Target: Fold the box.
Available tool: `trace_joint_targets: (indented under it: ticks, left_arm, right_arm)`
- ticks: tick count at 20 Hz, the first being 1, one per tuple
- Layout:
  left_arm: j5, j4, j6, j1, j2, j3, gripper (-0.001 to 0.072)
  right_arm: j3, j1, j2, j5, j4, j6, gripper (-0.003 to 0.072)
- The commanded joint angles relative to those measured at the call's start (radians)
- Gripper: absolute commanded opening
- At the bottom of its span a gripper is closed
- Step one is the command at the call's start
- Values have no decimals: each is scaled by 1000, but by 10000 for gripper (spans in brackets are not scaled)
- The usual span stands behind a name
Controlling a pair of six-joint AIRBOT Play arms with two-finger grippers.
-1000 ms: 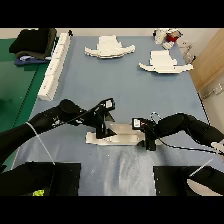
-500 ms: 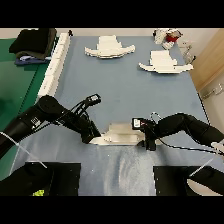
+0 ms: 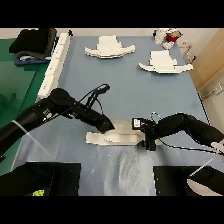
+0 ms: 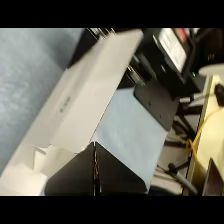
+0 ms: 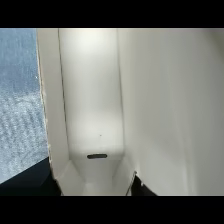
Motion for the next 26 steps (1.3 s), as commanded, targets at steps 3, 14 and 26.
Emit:
trace_joint_targets:
  ticks: [3, 14, 26]
  left_arm:
    - [27, -188, -27, 45, -183, 80, 12]
    - [80, -134, -136, 45, -353, 81, 11]
    - [62, 133, -120, 57, -45, 79, 10]
  right_arm:
    - [1, 0, 0, 0, 0, 0, 504]
    - [1, 0, 0, 0, 0, 0, 504]
    - [1, 0, 0, 0, 0, 0, 504]
